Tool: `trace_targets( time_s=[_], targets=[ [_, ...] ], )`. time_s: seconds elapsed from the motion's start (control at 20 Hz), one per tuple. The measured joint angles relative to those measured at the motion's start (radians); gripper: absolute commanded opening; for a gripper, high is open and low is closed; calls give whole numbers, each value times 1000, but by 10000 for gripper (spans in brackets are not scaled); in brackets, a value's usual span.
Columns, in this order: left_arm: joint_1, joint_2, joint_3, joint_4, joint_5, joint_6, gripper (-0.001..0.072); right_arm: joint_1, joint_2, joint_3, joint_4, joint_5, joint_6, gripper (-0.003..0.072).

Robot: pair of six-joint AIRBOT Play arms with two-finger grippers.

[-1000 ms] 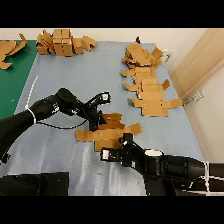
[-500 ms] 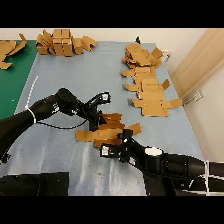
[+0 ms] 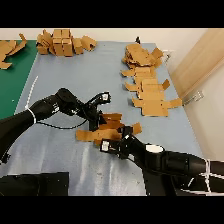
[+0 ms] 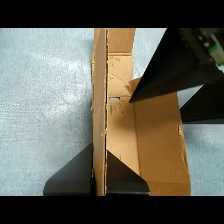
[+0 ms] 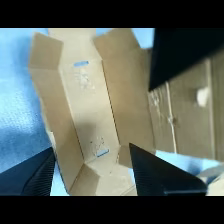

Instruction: Fold the box.

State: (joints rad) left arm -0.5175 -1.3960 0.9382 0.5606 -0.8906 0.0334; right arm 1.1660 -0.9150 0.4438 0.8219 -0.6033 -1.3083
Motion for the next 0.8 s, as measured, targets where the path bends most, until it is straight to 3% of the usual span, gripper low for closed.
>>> trace_targets(
  time_s=[0.15,0.3,0.65,0.8],
  targets=[
    [0,0,0,0,0,0,13,-66,36,-3,74,21,-23,710],
    [0,0,0,0,0,0,12,-160,84,-37,221,108,-172,710],
    [0,0,0,0,0,0,12,-401,126,-66,844,190,-900,710],
    [0,0,0,0,0,0,12,-488,128,-62,1044,190,-1143,710]
  ],
)
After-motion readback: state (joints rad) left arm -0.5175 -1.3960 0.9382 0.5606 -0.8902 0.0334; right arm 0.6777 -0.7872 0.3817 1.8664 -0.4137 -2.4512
